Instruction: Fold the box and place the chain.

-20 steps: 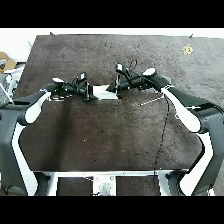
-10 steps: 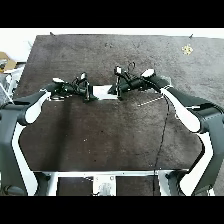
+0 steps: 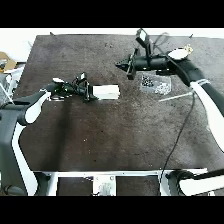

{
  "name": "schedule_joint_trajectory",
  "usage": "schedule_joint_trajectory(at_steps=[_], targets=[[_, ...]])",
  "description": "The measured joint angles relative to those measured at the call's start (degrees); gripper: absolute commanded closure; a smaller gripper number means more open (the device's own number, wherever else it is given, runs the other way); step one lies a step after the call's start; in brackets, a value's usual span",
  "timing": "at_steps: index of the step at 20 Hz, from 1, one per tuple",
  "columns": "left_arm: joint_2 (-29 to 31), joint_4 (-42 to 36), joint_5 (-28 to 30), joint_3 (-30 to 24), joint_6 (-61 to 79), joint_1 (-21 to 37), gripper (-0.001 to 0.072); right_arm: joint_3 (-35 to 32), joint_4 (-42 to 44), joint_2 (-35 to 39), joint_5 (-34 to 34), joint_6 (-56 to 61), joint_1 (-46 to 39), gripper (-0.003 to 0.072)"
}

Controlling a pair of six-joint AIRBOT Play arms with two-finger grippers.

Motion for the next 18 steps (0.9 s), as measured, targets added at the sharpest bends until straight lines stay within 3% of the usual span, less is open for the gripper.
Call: schedule_joint_trajectory(at_steps=[4, 8, 10, 14, 18], targets=[[0.0, 0.0, 0.0, 0.0, 0.0, 0.0, 0.0424, -17.4, 0.4, 16.7, -15.3, 3.6, -2.3, 0.068], [0.0, 0.0, 0.0, 0.0, 0.0, 0.0, 0.0424, -40.4, 0.5, 36.0, -31.9, 5.6, -5.4, 0.068], [0.0, 0.0, 0.0, 0.0, 0.0, 0.0, 0.0424, -51.2, 0.3, 44.5, -36.9, 5.9, -6.6, 0.068], [0.0, 0.0, 0.0, 0.0, 0.0, 0.0, 0.0424, -66.9, 2.2, 57.9, -42.6, 6.2, -8.3, 0.068], [0.0, 0.0, -0.1, 0.0, 0.0, 0.0, 0.0425, -74.8, 3.7, 64.2, -44.6, 6.4, -8.8, 0.068]])
